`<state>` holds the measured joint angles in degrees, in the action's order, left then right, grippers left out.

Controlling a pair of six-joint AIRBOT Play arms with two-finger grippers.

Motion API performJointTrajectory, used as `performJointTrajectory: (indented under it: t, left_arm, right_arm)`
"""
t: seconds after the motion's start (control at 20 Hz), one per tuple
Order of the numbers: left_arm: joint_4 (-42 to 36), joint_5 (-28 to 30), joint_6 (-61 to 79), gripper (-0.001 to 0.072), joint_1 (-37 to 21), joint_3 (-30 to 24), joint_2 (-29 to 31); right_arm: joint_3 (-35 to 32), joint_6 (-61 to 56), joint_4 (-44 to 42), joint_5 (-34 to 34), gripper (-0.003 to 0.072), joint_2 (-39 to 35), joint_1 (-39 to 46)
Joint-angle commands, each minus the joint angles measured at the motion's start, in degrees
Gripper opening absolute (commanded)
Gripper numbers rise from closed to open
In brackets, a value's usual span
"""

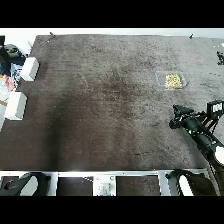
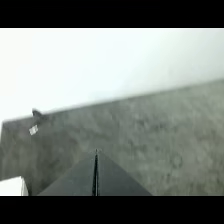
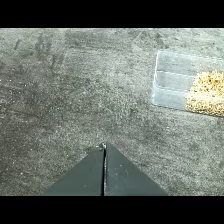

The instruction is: Fold the box and place the chain.

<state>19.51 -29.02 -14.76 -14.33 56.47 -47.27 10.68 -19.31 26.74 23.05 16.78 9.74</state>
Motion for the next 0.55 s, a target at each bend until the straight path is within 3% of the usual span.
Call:
performJointTrajectory:
  t: [0.0, 0.25, 0.5]
  left_arm:
    - [-0.55, 14.84, 1.77, 0.0005, 8.92, -8.2, 9.44]
    - [-0.7, 22.58, 1.05, 0.0005, 16.48, -26.12, 22.05]
    - [-0.68, 26.47, -3.43, 0.0005, 18.16, -40.09, 34.34]
  right_arm:
    - [-0.02, 0.0, -0.02, 0.0, 0.0012, -0.04, -0.02]
    - [0.0, -0.02, -0.02, 0.02, 0.0013, -0.04, -0.02]
    - [-0.02, -0.02, 0.0, 0.0, 0.0013, -0.04, -0.02]
